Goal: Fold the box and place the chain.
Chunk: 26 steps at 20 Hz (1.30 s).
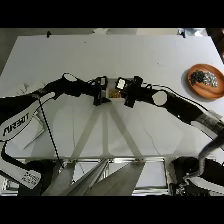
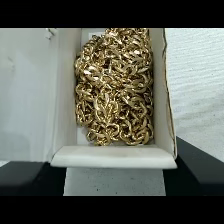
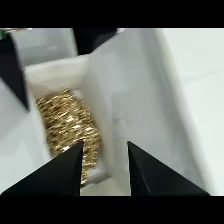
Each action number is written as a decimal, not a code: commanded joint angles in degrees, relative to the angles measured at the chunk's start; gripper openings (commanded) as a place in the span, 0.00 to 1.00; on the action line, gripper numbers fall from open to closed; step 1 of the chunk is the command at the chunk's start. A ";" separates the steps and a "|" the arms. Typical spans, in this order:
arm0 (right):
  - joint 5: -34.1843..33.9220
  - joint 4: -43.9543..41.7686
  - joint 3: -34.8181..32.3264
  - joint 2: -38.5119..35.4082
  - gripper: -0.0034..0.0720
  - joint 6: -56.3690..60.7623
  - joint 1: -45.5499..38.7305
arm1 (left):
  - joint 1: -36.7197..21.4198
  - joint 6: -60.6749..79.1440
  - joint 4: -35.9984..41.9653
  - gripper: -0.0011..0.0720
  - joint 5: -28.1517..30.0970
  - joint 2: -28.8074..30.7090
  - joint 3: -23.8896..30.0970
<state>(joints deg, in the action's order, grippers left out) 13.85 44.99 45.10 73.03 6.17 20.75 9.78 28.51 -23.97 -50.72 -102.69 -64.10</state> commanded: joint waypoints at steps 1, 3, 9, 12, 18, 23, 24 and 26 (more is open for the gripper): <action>1.01 -0.76 0.92 -4.15 0.41 4.74 -0.09 | -0.04 -0.02 -0.04 0.46 -0.09 0.02 0.02; 7.61 -0.55 5.16 -5.31 0.41 11.34 -1.95 | -0.04 -0.02 -0.04 0.46 -0.09 0.02 0.02; 33.09 1.75 27.50 3.85 0.39 23.56 -12.94 | -0.04 -0.02 -0.04 0.46 -0.09 0.02 0.02; 36.61 3.08 35.21 13.70 0.38 30.29 -16.28 | -0.04 -0.02 -0.07 0.46 -0.09 0.02 0.02; 48.09 2.62 36.02 25.24 0.35 31.19 -16.59 | -0.04 -0.02 -0.04 0.46 -0.09 0.02 0.02; 54.53 2.12 36.02 23.63 0.35 27.63 -15.98 | -0.04 -0.02 -0.04 0.46 -0.09 0.02 0.02; 54.86 2.21 36.00 22.95 0.35 26.05 -15.61 | -0.04 -0.02 -0.04 0.46 -0.07 0.02 0.02; 55.82 2.19 35.98 21.81 0.36 20.39 -14.47 | -0.04 -0.02 -0.04 0.46 -0.09 0.02 0.02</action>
<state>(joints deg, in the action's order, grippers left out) 66.61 47.24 81.03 95.90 32.14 5.30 9.78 28.49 -24.01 -50.83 -102.69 -64.10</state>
